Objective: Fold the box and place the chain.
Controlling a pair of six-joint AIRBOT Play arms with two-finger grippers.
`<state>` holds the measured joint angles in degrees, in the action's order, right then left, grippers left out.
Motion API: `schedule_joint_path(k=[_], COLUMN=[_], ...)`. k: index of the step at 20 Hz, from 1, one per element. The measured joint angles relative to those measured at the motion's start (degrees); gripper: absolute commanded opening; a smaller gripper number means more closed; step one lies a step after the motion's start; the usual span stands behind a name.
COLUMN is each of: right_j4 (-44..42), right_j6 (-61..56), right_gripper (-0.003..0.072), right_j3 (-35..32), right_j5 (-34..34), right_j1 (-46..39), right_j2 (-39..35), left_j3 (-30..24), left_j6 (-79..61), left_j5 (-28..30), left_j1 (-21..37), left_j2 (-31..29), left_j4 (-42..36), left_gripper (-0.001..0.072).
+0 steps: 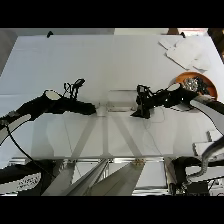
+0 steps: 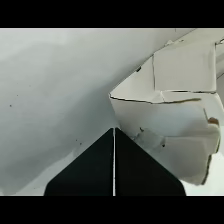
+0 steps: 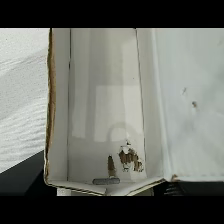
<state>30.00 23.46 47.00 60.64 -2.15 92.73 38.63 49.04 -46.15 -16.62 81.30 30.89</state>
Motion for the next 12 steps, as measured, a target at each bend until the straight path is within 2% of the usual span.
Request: schedule_joint_path(k=[4, 9, 11, 12], right_j4=[0.0, 0.0, 0.0, 0.0], right_j6=[0.0, 0.0, 0.0, 0.0], right_gripper=[0.0519, 0.0519, 0.0519, 0.0519], right_j3=[0.0, 0.0, 0.0, 0.0], right_j5=[0.0, 0.0, 0.0, 0.0], right_j1=[0.0, 0.0, 0.0, 0.0], right_j2=[0.0, 0.0, 0.0, 0.0], left_j3=[0.0, 0.0, 0.0, 0.0], left_j6=[-0.7, -5.2, -6.2, -6.6], left_j5=[-0.5, -1.6, -1.9, -2.0], left_j1=[0.0, 0.0, 0.0, 0.0], left_j2=[0.0, 0.0, 0.0, 0.0], left_j4=[-1.8, -9.6, -11.3, -11.9], left_gripper=[0.0007, 0.0024, 0.0119, 0.0119])
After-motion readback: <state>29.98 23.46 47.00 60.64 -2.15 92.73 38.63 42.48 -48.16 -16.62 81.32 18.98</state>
